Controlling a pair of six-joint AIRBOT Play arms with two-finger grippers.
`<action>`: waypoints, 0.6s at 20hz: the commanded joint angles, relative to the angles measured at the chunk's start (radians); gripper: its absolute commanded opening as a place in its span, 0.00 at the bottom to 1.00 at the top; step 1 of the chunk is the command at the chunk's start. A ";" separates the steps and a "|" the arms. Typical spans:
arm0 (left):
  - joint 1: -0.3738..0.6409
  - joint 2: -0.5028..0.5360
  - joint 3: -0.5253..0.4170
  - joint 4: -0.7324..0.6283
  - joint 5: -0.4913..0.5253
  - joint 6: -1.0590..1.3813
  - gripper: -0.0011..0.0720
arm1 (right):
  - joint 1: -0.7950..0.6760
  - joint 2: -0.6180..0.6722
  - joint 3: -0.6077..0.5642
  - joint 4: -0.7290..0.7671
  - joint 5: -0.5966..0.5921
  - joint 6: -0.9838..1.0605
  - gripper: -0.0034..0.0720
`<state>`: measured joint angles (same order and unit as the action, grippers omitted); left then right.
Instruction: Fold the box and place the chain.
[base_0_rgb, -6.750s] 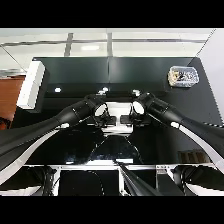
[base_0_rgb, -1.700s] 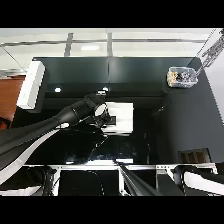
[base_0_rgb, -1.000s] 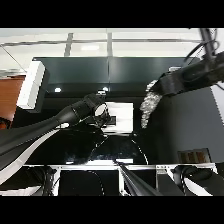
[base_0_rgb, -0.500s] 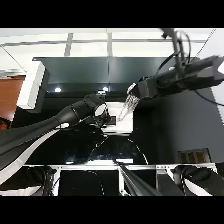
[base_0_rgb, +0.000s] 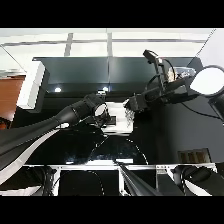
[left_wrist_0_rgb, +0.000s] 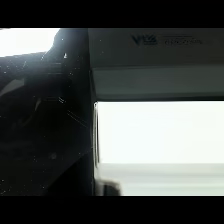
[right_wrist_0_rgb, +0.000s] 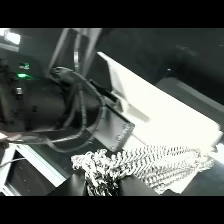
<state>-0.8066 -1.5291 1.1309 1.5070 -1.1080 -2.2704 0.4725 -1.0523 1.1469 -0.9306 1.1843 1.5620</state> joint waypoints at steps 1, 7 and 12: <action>0.001 0.000 0.000 0.000 0.000 -0.001 0.05 | 0.038 -0.001 -0.005 0.013 -0.059 0.014 0.06; 0.001 0.000 0.000 0.000 0.000 -0.001 0.05 | 0.007 0.000 0.075 0.009 -0.019 0.010 0.06; 0.001 0.000 0.000 0.000 0.000 -0.001 0.05 | 0.035 -0.003 -0.060 -0.031 -0.072 0.023 0.06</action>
<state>-0.8066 -1.5291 1.1309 1.5070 -1.1080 -2.2711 0.4957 -1.0546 1.1545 -0.9485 1.1519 1.5757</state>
